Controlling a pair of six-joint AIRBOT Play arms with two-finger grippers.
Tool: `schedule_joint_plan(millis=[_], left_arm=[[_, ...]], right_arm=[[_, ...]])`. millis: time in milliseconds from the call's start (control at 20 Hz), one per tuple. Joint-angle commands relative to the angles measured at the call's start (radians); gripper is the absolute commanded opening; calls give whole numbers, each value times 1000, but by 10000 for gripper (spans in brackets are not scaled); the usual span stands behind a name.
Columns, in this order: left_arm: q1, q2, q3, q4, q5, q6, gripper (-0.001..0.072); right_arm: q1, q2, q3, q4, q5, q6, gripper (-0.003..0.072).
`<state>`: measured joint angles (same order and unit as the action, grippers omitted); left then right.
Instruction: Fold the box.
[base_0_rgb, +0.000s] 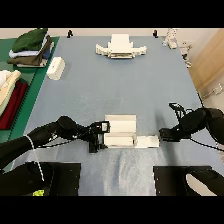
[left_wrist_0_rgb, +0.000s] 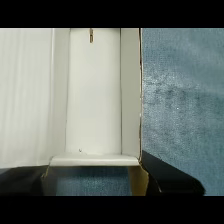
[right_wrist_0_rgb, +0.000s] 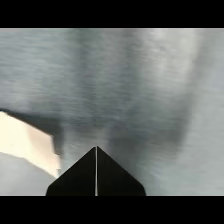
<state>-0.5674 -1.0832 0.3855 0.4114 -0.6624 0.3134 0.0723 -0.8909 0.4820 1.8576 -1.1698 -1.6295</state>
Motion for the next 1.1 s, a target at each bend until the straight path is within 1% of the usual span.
schedule_joint_plan(millis=[0, 200, 250, 350, 400, 450, 700, 750, 850, 950, 1050], left_arm=[[0, 0, 1, 0, 0, 0, 502], [0, 0, 1, 0, 0, 0, 501], [0, 0, 1, 0, 0, 0, 501], [0, 0, 1, 0, 0, 0, 501], [0, 0, 1, 0, 0, 0, 501], [0, 0, 1, 0, 0, 0, 501], [0, 0, 1, 0, 0, 0, 501], [0, 0, 1, 0, 0, 0, 501], [0, 0, 1, 0, 0, 0, 501], [0, 0, 1, 0, 0, 0, 501], [0, 0, 1, 0, 0, 0, 501]], right_arm=[[-92, -26, -2, 278, -9, -185, -1], [-92, -28, -2, 291, -60, -205, -1], [-91, -28, -1, 306, -83, -205, 0], [-91, -28, -1, 357, -167, -236, -1], [-91, -25, -2, 360, -202, -241, 0], [-91, -21, -2, 357, -209, -249, -1], [-91, -11, -2, 355, -195, -277, 0], [-91, -11, -2, 354, -177, -286, 0], [-91, -14, -14, 353, -93, -291, 0], [-91, -20, -55, 361, -7, -300, 0], [-89, -32, -93, 378, 25, -305, 0]])
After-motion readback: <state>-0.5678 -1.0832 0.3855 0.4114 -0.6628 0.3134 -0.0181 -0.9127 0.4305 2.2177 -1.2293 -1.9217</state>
